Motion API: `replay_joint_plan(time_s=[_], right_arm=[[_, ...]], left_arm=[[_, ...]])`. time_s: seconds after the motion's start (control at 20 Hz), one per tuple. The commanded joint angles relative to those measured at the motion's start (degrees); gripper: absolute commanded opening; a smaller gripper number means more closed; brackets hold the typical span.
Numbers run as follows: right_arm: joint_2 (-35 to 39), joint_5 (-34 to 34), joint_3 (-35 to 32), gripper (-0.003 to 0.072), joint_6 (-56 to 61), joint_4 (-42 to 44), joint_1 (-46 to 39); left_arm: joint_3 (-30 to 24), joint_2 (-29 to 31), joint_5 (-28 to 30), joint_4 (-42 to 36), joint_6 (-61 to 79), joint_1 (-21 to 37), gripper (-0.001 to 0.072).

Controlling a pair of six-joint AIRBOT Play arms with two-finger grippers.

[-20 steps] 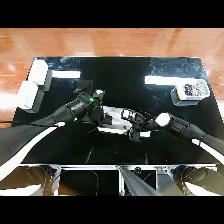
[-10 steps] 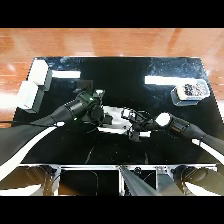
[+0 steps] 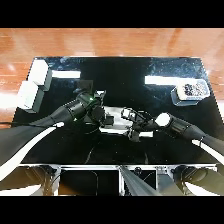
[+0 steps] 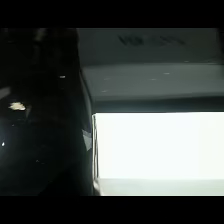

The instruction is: Fold the box and place the chain.

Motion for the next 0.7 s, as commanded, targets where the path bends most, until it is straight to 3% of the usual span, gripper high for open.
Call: replay_joint_plan(time_s=[0.0, 0.35, 0.65], right_arm=[[1.5, 0.1, 0.1, 0.0718, -0.2, -0.3, 0.0], [6.6, 4.9, 0.1, 0.0717, 3.9, -5.4, 0.0], [9.0, 5.3, 0.1, 0.0717, 5.4, -6.7, 0.1]], left_arm=[[0.0, 0.0, 0.8, 0.9, 0.2, 0.1, 0.0018], [-0.3, 1.7, 4.0, 6.0, -2.2, 1.2, 0.002], [-4.0, 2.0, 1.6, 6.3, -1.9, 1.8, 0.002]])
